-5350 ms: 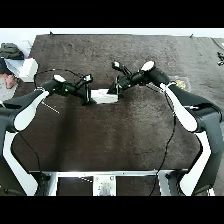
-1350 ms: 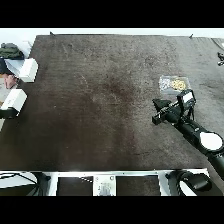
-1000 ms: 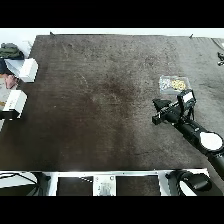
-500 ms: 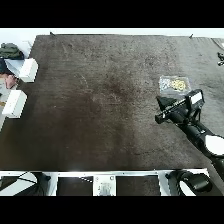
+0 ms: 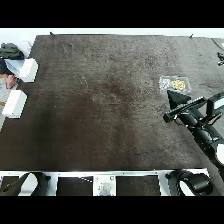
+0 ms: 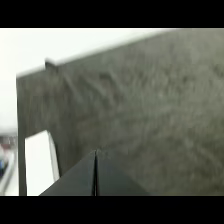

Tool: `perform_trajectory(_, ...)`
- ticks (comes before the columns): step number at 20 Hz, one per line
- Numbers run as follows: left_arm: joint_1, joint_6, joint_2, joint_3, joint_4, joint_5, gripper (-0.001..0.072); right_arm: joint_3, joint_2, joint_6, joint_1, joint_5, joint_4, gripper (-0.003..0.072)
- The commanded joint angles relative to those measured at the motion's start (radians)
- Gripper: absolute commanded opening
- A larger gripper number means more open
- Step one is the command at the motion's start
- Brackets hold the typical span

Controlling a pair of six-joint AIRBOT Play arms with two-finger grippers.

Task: Fold the box and place the chain.

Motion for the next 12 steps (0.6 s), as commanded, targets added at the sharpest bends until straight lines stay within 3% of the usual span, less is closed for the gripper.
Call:
perform_trajectory(1, -0.193, 0.122, 0.185, -0.153, -0.148, 0.253, 0.0006, -0.023, 0.042, 0.069, 0.001, -0.066, -0.001, -0.0006)
perform_trajectory(3, -0.325, 0.195, 0.288, -0.283, -0.178, 0.356, 0.0006, -0.055, 0.077, 0.069, 0.001, -0.085, 0.0, -0.0006)
perform_trajectory(8, -0.643, 0.244, 0.525, -0.636, -0.178, 0.74, 0.0006, -0.154, 0.163, 0.107, 0.0, -0.143, -0.001, -0.0006)
perform_trajectory(12, -0.752, 0.224, 0.586, -0.809, -0.179, 0.89, 0.0006, -0.201, 0.166, 0.106, 0.001, -0.188, -0.001, -0.0006)
